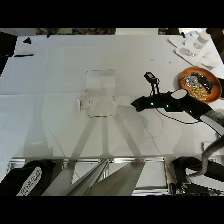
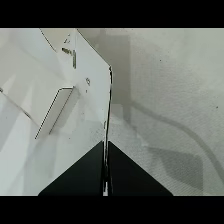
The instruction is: Fold the box and place the chain.
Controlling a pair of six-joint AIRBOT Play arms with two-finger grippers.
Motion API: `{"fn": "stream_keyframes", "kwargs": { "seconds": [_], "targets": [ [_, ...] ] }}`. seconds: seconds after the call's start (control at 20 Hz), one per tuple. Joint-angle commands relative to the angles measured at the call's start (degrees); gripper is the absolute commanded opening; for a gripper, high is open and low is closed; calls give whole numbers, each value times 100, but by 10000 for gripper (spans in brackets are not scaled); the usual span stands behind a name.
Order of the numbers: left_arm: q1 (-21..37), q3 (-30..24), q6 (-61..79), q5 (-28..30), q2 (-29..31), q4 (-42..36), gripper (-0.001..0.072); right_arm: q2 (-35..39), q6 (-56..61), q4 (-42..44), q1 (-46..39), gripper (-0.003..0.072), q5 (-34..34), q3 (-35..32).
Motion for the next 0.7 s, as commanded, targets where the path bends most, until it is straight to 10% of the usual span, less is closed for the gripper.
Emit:
{"fn": "stream_keyframes", "kwargs": {
  "seconds": [0.0,0.35,0.65],
  "targets": [
    [-2,0,26,-260,-66,-223,696,4,0,0,7,10,2,-2],
    [-299,79,898,-918,-1416,-612,697,4,0,0,7,10,2,-2],
    [-1196,1781,2371,-2494,-4092,-1388,697,4,0,0,7,10,0,-2]
  ]
}}
